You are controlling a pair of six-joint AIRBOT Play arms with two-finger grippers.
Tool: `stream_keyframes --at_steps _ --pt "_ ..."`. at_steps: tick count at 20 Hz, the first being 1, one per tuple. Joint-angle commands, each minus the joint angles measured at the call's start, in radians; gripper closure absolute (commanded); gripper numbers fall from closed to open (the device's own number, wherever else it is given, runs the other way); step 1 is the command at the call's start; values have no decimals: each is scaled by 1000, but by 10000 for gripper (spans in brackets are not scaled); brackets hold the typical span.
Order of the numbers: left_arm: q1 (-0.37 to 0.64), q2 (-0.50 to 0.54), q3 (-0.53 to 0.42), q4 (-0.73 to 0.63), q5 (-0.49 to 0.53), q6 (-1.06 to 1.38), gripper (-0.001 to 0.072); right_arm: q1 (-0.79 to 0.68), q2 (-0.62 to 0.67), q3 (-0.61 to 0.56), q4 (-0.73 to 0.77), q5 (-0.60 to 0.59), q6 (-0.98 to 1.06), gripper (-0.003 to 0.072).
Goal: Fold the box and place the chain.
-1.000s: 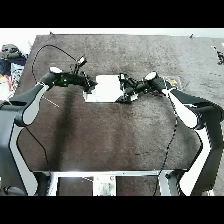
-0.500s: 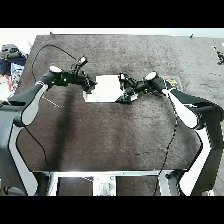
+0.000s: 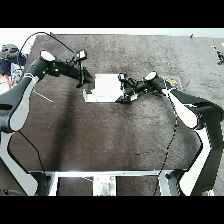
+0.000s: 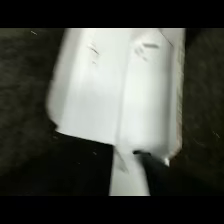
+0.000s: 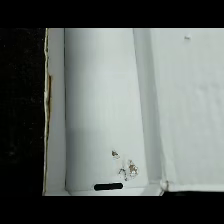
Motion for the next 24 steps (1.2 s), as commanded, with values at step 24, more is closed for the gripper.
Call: stream_keyframes --at_steps 24 --pt "-94 -36 -124 182 91 -80 6 0 0 0 0 0 1 223"
